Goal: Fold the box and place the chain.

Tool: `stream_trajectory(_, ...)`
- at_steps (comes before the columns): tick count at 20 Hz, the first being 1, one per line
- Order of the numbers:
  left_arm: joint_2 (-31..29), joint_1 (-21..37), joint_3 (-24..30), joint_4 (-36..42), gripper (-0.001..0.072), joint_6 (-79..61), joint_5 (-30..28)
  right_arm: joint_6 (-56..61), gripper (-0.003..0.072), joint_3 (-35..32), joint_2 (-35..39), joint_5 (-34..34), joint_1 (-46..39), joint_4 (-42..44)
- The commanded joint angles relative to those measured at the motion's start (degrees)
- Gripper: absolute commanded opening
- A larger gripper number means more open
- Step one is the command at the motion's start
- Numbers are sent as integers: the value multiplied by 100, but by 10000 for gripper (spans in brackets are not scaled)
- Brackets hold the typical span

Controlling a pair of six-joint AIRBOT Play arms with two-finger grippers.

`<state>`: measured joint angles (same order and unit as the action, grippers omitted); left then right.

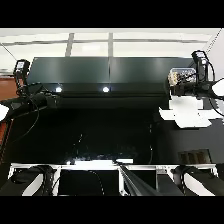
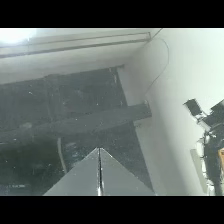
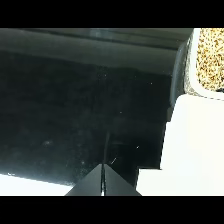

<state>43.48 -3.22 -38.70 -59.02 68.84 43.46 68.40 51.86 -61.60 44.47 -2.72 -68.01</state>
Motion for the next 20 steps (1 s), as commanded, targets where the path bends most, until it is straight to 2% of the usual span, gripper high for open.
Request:
stream_trajectory(1,2,2,2,0,25,0,4,2,15,2,2,2,7,4)
stream_trajectory(14,2,2,2,17,25,0,-2,9,14,2,2,-13,7,15)
stream_trajectory(19,13,4,2,9,25,-2,-116,15,17,2,-44,-1344,35,1200)
stream_trajectory(20,39,4,2,11,29,-2,-238,22,249,2,-94,-1729,35,1261)
